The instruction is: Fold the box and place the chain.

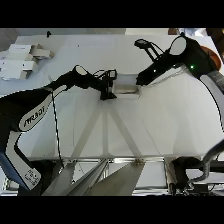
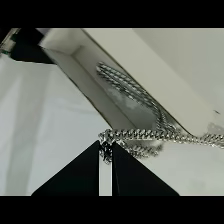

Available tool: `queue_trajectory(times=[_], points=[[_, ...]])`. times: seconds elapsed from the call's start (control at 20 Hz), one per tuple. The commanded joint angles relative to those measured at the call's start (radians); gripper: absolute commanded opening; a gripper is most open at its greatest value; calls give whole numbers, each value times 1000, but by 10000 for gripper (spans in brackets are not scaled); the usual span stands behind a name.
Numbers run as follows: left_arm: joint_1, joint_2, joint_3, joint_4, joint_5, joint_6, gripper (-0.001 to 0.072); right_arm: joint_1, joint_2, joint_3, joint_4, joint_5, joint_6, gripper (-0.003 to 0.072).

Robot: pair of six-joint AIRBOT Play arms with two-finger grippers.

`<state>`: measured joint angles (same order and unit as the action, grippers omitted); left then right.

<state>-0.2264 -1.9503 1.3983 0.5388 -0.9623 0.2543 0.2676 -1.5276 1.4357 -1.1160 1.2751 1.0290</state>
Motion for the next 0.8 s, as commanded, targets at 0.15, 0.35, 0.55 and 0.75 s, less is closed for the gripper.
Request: queue_trajectory(times=[0.15,0.35,0.55,0.75], points=[[0,0,0,0,0,0,281,1,-3,1,251,-90,-180,19],[0,0,0,0,0,0,281,2,-14,1,447,-152,-335,19],[0,0,0,0,0,0,281,1,-19,1,484,-169,-406,18],[0,0,0,0,0,0,281,2,-50,1,445,-204,-397,19]])
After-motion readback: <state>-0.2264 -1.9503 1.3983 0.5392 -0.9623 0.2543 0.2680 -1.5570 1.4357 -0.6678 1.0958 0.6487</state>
